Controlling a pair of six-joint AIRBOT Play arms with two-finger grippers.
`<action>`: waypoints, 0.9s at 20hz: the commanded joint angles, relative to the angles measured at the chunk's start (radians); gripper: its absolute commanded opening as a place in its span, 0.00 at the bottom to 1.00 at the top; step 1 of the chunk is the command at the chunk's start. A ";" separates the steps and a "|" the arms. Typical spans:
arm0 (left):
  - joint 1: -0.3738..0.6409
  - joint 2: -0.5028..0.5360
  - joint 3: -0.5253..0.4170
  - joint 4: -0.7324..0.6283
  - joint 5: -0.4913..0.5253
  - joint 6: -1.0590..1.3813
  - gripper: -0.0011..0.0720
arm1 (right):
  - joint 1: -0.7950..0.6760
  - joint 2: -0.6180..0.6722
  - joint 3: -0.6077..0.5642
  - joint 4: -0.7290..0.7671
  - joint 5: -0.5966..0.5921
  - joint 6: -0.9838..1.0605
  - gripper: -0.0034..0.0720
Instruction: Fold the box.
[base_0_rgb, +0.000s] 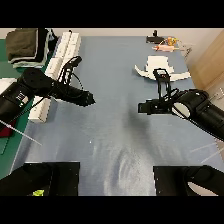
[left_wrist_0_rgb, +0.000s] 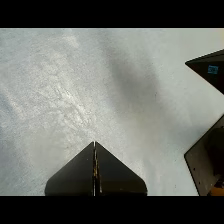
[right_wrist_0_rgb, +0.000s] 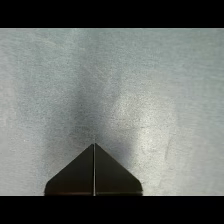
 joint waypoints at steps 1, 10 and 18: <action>0.000 0.000 0.000 0.000 0.000 0.001 0.03 | 0.000 0.000 0.001 0.000 0.000 0.000 0.05; 0.001 0.000 0.000 0.000 0.000 0.001 0.03 | 0.000 -0.002 0.001 0.079 0.000 0.000 0.05; 0.000 0.000 0.000 -0.011 0.039 0.000 0.03 | -0.442 -0.166 0.426 0.095 0.315 -0.141 0.52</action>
